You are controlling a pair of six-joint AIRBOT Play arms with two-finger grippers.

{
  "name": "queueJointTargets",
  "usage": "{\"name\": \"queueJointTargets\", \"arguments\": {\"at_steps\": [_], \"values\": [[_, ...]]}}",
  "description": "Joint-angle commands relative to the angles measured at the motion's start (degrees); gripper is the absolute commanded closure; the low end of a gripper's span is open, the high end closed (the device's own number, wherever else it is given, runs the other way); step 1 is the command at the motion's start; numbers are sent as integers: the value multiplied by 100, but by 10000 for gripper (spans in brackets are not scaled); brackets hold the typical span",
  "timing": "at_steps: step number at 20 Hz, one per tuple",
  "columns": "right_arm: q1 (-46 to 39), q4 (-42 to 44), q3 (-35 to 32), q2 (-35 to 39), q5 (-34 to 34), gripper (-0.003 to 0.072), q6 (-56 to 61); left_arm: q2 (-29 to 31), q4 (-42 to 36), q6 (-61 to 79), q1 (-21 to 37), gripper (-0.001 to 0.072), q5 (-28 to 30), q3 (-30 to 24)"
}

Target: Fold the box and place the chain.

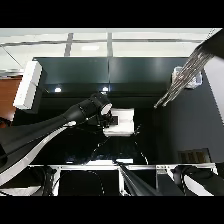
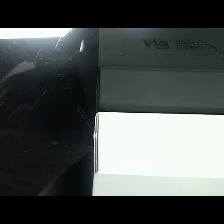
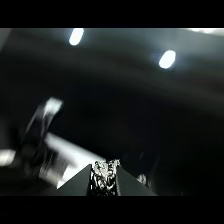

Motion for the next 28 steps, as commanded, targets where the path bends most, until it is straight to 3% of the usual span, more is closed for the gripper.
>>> {"name": "queueJointTargets", "arguments": {"at_steps": [1, 7, 12, 20, 28], "values": [[597, 98, -433, 22, 352, 683, -24, -4, 0, 2, 2, 681, 48, 4], [1049, 1047, -1738, 17, -780, 685, -85, -4, 0, 2, 0, 681, 79, 4], [1300, 1318, -2586, 13, -1762, 684, -103, -4, 0, 2, 2, 681, 76, 4], [1298, 1626, -2610, 24, -1880, 683, -256, -4, 2, 2, 2, 681, 76, 4], [1300, 1543, -2229, 13, -1832, 683, -354, -4, 0, 0, 0, 682, 81, 4]]}}
